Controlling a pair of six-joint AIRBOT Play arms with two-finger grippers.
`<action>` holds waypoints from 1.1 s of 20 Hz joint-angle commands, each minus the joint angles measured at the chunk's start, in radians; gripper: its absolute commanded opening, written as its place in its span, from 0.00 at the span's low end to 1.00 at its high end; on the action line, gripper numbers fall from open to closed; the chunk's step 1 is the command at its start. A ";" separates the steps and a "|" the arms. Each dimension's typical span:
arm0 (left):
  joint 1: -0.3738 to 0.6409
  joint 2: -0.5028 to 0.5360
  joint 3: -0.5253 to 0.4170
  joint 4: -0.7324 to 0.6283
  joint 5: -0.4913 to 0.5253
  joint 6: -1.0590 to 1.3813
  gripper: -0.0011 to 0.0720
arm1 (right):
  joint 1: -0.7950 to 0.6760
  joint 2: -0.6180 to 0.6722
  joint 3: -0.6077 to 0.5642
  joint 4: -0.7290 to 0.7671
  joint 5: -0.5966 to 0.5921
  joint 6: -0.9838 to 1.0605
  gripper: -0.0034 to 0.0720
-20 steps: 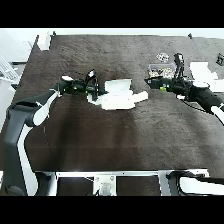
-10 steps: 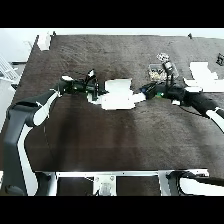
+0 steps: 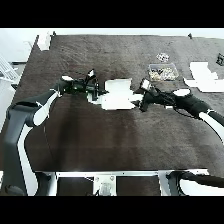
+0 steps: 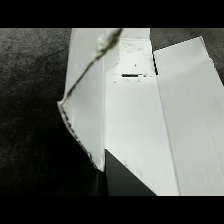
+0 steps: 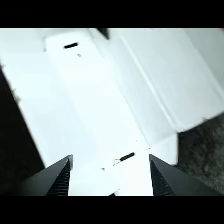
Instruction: Fold the box and place the chain.
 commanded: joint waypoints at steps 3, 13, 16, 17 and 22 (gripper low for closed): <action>0.000 0.000 0.000 0.000 0.000 0.000 0.04 | 0.046 -0.014 -0.019 -0.153 0.057 -0.066 0.94; 0.000 0.000 0.000 0.000 0.000 0.000 0.04 | 0.058 -0.103 -0.018 -0.142 -0.040 -0.066 0.94; 0.000 0.000 0.000 0.000 -0.001 0.000 0.04 | 0.055 -0.122 0.001 -0.097 -0.046 -0.066 0.94; 0.000 0.000 0.000 0.000 -0.001 0.000 0.04 | 0.055 -0.135 0.014 -0.097 -0.046 -0.066 0.94; 0.000 0.000 0.000 0.000 -0.003 0.000 0.04 | 0.046 -0.171 0.091 -0.050 -0.041 -0.055 0.94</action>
